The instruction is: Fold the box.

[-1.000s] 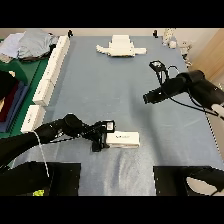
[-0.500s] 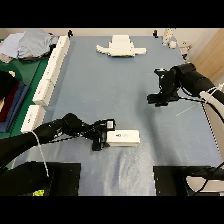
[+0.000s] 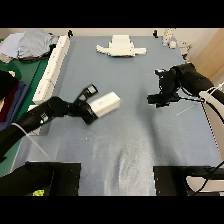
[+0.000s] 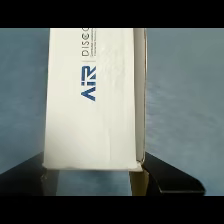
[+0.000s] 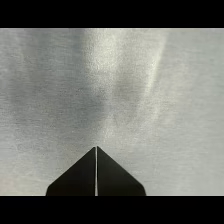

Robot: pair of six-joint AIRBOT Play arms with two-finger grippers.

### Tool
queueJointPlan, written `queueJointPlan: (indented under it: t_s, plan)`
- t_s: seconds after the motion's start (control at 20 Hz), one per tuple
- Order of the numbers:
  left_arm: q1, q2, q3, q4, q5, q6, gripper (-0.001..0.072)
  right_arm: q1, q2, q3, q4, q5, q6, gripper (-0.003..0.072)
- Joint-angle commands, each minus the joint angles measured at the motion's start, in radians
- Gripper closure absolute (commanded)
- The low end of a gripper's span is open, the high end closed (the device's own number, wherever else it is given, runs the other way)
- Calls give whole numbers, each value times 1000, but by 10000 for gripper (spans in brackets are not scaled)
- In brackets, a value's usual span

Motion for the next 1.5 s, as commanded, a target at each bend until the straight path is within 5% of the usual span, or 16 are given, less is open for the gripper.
queueJointPlan:
  t_s: [0.0,0.3,0.6,0.95,1.45]
  plan:
    - [209,-136,162,126,9,-238,161,0,0,1,1,0,1,678]
    - [447,-464,505,126,-18,-393,161,0,0,1,1,0,1,678]
    - [495,-673,744,129,-24,-451,161,0,0,1,1,0,1,678]
    - [495,-817,904,129,-7,-476,161,0,0,1,1,0,1,678]
    - [495,-855,940,179,-21,-484,161,0,0,1,1,0,1,678]
